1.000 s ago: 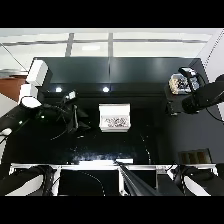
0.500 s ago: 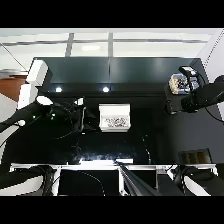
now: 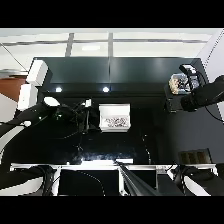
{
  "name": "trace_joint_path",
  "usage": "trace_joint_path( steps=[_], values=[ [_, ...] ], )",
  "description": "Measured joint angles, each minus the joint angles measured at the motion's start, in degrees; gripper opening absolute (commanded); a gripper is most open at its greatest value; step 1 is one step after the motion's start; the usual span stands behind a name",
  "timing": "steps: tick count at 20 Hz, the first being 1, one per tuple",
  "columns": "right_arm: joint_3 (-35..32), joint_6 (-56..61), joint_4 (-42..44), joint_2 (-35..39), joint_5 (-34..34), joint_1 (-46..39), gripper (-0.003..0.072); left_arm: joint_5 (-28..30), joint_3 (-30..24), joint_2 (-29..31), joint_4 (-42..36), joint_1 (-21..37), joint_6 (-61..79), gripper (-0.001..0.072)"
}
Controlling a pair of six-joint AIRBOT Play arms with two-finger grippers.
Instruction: Fold the box and place the chain.
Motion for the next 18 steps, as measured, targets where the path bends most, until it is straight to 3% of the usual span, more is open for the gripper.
trace_joint_path(
  steps=[18],
  values=[
    [0.0,0.1,0.0,0.0,0.0,0.0,0.0708,3.3,0.6,-0.6,1.9,-2.3,-3.9,0.0705]
  ],
)
